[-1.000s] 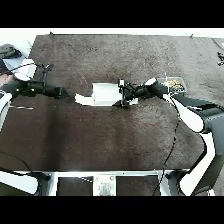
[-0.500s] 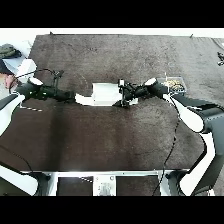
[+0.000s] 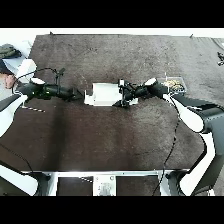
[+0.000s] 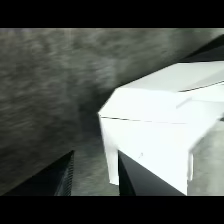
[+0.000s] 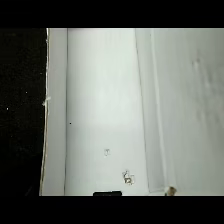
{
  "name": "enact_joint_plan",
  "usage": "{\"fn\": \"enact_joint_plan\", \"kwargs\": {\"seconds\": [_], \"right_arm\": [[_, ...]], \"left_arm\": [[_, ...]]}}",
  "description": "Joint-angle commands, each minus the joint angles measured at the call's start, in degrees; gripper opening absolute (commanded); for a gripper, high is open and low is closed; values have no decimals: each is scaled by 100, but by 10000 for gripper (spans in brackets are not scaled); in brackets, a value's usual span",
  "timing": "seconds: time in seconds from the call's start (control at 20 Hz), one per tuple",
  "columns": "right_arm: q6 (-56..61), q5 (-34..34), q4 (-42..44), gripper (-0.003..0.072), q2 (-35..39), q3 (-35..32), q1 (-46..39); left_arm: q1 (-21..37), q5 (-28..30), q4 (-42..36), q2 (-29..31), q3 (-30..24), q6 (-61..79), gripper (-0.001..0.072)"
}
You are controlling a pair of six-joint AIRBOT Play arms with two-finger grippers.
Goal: Fold the box and place the chain.
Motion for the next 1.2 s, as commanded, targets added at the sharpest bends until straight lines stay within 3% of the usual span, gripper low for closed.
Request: {"fn": "enact_joint_plan", "kwargs": {"seconds": [0.0,0.9,1.15], "right_arm": [[2,2,0,267,2,4,0],[2,2,0,267,2,4,0],[2,2,0,267,2,4,0]], "left_arm": [[-7,-341,-518,-2,15,240,301],[-385,-544,-221,9,306,-118,303],[-638,-341,81,70,306,-507,303]]}}
